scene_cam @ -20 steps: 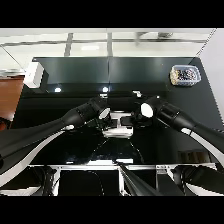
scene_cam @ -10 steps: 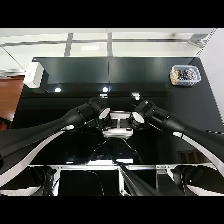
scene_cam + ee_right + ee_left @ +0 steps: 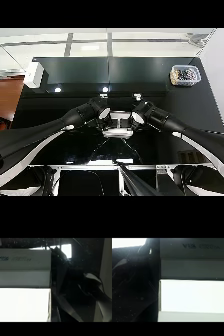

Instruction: Fold the box and place the chain.

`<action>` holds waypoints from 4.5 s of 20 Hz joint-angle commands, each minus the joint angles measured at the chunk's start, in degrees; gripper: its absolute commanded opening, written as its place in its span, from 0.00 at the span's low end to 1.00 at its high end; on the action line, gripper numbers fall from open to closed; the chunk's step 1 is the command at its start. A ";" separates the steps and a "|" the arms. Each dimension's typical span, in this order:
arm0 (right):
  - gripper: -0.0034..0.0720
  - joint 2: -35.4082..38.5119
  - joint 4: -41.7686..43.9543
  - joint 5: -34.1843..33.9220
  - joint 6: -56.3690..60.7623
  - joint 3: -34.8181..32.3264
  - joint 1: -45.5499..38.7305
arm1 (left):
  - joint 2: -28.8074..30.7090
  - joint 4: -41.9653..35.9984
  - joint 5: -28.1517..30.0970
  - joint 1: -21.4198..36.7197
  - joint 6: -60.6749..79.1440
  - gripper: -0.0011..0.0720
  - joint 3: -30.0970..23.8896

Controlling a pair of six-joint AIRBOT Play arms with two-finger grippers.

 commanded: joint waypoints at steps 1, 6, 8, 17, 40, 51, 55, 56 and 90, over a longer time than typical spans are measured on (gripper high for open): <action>0.06 -0.07 0.15 -0.07 -0.37 0.00 -0.07 | 0.02 0.00 -0.09 0.07 -0.02 0.06 0.07; 0.09 0.22 0.13 -0.26 -0.59 0.31 -0.15 | 0.02 0.00 -0.07 0.04 -0.02 0.06 0.07; 0.48 1.46 -0.55 -0.11 -2.91 1.40 -0.15 | 0.02 -0.02 -0.11 0.04 -0.02 0.06 0.07; 0.48 17.75 -11.15 11.58 -11.96 4.66 -4.20 | 0.79 -1.05 -0.39 0.44 -0.09 0.05 1.95; 0.86 -27.87 -0.24 0.35 -28.65 46.73 -55.84 | 0.66 -0.76 -1.38 0.79 0.13 0.06 2.93; 0.13 -37.33 -1.62 1.16 -33.03 54.53 -55.74 | 0.61 -0.81 -1.38 0.79 0.13 0.06 2.93; 0.06 -29.35 -1.97 3.06 -39.71 54.71 -56.28 | 0.61 -0.81 -1.14 0.79 0.13 0.06 2.93; 0.06 -26.53 -1.92 3.10 -41.75 54.71 -56.41 | 0.61 -0.83 -1.14 0.79 0.13 0.06 2.93; 0.06 20.85 40.94 14.32 -61.53 12.87 -22.91 | 0.61 -0.57 -0.70 0.79 0.13 0.06 2.95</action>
